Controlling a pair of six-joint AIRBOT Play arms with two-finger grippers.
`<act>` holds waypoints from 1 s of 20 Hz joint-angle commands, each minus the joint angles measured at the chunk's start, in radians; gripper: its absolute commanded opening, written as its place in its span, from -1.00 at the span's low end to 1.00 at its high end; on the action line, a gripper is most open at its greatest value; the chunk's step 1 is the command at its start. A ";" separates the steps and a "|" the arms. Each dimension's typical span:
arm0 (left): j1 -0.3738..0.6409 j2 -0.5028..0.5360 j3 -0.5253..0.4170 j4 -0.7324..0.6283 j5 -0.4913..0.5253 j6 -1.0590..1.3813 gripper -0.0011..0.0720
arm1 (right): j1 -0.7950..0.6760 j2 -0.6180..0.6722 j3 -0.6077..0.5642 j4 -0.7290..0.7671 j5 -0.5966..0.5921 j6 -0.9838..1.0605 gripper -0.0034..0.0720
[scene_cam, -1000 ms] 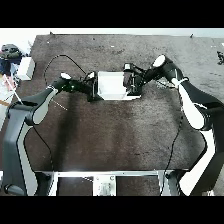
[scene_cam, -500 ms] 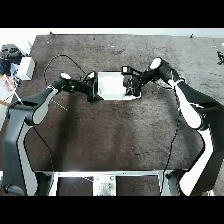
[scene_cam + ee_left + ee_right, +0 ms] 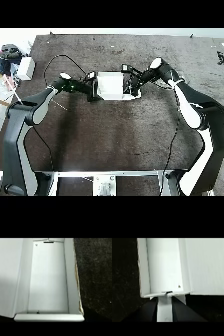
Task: Fold the box and place the chain.
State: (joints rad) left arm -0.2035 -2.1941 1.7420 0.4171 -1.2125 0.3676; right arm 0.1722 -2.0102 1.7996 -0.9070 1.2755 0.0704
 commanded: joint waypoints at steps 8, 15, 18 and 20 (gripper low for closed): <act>0.000 0.000 0.001 0.000 0.000 0.000 0.14 | 0.001 -0.043 -0.001 0.124 0.003 -0.026 -0.40; 0.000 0.000 0.001 0.000 0.000 0.000 0.15 | 0.002 -0.047 -0.001 0.129 -0.024 -0.075 -0.39; 0.000 0.000 0.001 0.000 0.000 0.000 0.15 | 0.002 -0.047 -0.001 0.126 -0.027 -0.076 0.10; 0.000 0.000 0.001 0.000 0.000 0.000 0.14 | 0.002 -0.047 -0.001 0.126 -0.028 -0.080 0.65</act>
